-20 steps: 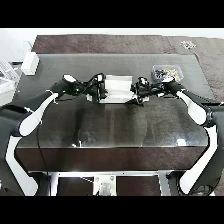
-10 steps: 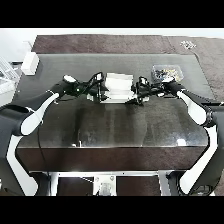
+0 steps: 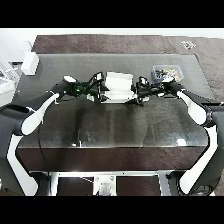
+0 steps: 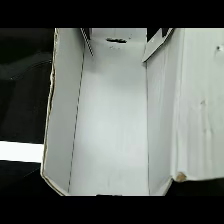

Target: Fold the box and place the chain.

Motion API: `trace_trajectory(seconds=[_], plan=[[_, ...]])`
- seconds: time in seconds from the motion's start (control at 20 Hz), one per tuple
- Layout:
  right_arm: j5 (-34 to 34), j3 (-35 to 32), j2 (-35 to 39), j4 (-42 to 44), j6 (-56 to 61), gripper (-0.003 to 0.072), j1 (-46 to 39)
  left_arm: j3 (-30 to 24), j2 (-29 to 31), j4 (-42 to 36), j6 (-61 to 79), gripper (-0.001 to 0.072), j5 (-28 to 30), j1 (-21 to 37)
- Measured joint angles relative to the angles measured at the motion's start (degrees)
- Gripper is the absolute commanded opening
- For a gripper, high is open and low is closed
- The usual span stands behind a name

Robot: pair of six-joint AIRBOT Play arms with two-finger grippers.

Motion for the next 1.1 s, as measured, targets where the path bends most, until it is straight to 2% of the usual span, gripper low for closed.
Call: trace_trajectory(seconds=[0.25,0.3,0.35,0.4,0.5,0.55,0.75,1.1], plan=[[0.0,0.0,0.0,0.0,0.0,0.0582,0.0,0.0,0.0,0.0,-0.3,0.0581,0.0,0.0],[0.0,0.0,0.0,0.0,0.0,0.0582,0.0,0.0,0.0,0.0,-0.3,0.0433,0.1,0.0],[0.1,0.0,0.0,0.0,0.0,0.0582,0.0,0.0,0.0,-0.1,-0.4,0.0199,0.3,0.0],[0.3,0.0,0.0,-0.1,0.0,0.0582,0.0,0.0,0.0,-0.2,-0.2,0.0159,0.7,0.0],[0.3,0.0,0.0,-0.1,0.0,0.0582,0.1,0.0,0.0,-0.1,0.2,0.0140,0.6,0.0],[0.3,0.0,0.0,-0.1,0.0,0.0582,0.0,0.0,0.0,-0.1,0.5,0.0038,0.7,0.0],[0.2,0.0,0.0,0.0,0.0,0.0582,0.0,0.2,0.6,0.0,1.1,0.0022,-1.0,1.3],[0.1,0.0,0.0,0.0,0.0,0.0582,0.1,0.4,3.3,-3.2,-0.5,0.0021,-12.1,8.0]])
